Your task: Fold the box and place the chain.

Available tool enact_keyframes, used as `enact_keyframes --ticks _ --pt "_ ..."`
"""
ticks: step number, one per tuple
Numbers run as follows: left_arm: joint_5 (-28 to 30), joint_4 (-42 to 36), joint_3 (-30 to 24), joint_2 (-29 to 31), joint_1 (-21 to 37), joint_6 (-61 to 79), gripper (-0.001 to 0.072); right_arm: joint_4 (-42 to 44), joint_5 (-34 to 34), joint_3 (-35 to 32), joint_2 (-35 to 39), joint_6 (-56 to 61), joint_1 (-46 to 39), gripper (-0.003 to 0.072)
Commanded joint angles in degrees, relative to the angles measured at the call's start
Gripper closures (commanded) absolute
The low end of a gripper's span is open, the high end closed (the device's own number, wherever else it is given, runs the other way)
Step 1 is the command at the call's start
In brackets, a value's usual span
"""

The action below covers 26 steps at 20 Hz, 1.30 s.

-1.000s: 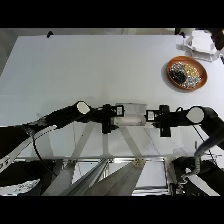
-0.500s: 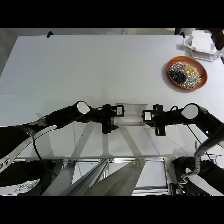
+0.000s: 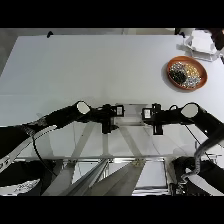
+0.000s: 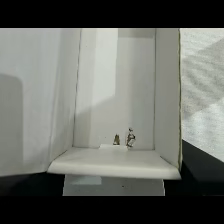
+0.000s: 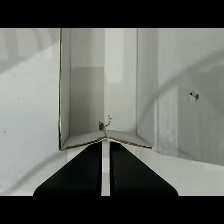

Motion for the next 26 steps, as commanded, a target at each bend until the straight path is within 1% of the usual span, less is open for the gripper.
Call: enact_keyframes --ticks 1,4,6,7,9,10,11,12,13,15,18,19,21,22,23,26 --pt "0.02 0.02 0.02 0.04 -0.02 0.04 0.0505 3.08 -0.15 -0.04 -2.01 -0.70 1.20 0.0643" --pt "0.02 0.00 0.02 0.04 -0.02 0.04 0.0505 3.41 -1.46 -0.04 -3.17 -1.97 4.85 0.0643" --pt "0.00 0.00 0.02 0.04 -0.02 0.04 0.0505 3.41 -1.75 -0.04 -3.89 -1.99 5.64 0.0639" --pt "0.00 0.02 0.02 0.04 -0.02 0.04 0.0505 3.39 -1.77 -0.04 -4.13 -1.99 5.64 0.0617" --pt "0.00 0.00 0.02 0.04 -0.02 0.04 0.0505 3.39 -1.81 -0.04 -4.17 -1.97 5.64 0.0617" --pt "0.02 0.00 0.02 0.04 -0.02 0.04 0.0505 3.41 -1.81 -0.04 -4.17 -1.79 5.64 0.0593" --pt "0.02 0.00 0.02 0.04 -0.02 0.04 0.0505 3.39 -1.84 -0.04 -4.17 -1.79 5.62 0.0476" --pt "0.02 0.00 0.02 0.04 -0.02 0.04 0.0505 3.41 -2.16 -0.04 -4.17 -1.79 5.62 0.0334" --pt "0.02 0.02 0.02 0.04 -0.02 0.04 0.0505 3.45 -2.58 -0.04 -4.17 -1.79 5.64 0.0315" --pt "0.02 0.02 0.02 0.04 -0.02 0.04 0.0505 4.09 -3.10 -0.04 -4.15 -1.81 5.64 0.0315" --pt "0.02 0.02 0.02 0.04 -0.02 0.04 0.0505 4.22 -3.15 -0.02 -3.89 -1.81 5.64 0.0326" --pt "0.02 0.00 0.02 0.04 -0.02 0.04 0.0505 4.20 -3.13 -0.02 -3.06 -1.81 5.64 0.0361" --pt "0.02 0.02 0.02 0.04 -0.02 0.04 0.0505 3.98 -3.08 -0.02 0.26 -1.79 5.57 0.0530" --pt "0.02 0.00 0.02 0.04 -0.02 0.04 0.0505 3.48 -3.10 -0.02 2.49 -1.81 5.57 0.0632" --pt "0.00 0.00 0.02 0.04 -0.02 0.04 0.0505 2.78 -3.15 -0.02 4.57 -1.79 5.57 0.0666" --pt "0.02 0.02 0.02 0.04 -0.02 0.04 0.0505 0.92 -1.31 -0.04 9.57 1.20 5.57 0.0666"
